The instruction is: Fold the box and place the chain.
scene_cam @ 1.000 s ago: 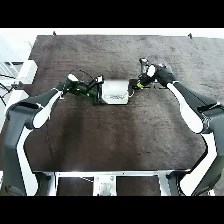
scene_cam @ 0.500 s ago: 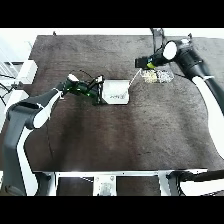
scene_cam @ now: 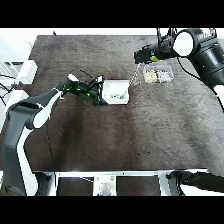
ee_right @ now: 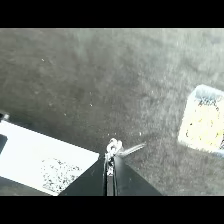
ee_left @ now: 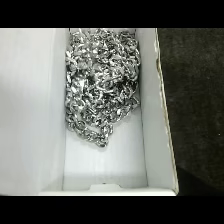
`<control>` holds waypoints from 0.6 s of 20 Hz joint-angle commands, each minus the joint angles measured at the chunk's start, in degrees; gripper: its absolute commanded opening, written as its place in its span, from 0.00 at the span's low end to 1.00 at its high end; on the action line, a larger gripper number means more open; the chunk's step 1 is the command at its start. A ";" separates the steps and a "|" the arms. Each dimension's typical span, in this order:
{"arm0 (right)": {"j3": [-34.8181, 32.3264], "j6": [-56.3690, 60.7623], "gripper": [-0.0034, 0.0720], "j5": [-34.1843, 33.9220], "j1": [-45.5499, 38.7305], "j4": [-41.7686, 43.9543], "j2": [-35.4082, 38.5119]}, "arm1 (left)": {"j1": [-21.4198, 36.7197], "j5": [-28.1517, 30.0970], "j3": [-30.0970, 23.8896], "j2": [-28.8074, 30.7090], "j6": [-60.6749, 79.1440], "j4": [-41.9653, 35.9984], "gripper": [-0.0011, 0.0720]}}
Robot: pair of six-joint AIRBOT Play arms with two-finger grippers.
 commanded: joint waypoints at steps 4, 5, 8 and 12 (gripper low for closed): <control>0.04 -0.07 0.06 -0.15 4.98 -3.61 3.65 | 0.04 0.50 0.02 0.02 0.02 0.09 0.50; 0.04 -0.07 0.06 -0.70 5.51 -3.87 4.13 | 0.02 0.55 0.02 0.02 0.02 0.09 0.50; 0.04 -0.04 0.06 -1.99 6.75 -4.02 4.92 | 0.02 0.94 0.02 0.02 0.02 0.11 0.50; 0.02 -0.04 0.06 -2.56 7.80 -3.93 4.92 | 0.04 0.92 0.02 0.02 0.02 0.11 0.50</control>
